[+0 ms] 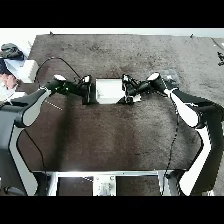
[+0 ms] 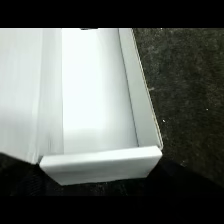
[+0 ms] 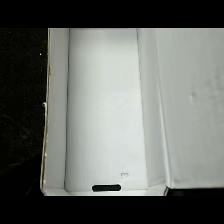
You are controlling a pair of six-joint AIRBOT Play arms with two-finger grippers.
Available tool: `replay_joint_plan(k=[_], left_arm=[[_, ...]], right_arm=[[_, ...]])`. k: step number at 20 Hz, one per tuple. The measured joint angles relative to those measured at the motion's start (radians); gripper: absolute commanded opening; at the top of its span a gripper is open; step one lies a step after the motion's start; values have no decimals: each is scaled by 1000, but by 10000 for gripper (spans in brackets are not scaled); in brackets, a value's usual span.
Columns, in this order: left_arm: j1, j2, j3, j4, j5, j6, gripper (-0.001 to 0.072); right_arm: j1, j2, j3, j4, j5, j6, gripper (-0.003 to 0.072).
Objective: Fold the box and place the chain.
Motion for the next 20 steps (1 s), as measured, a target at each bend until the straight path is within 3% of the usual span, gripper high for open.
replay_joint_plan(k=[20], left_arm=[[-29, -3, 0, 5, 42, -95, 699]], right_arm=[[0, 0, 0, 0, 0, 0, 473]])
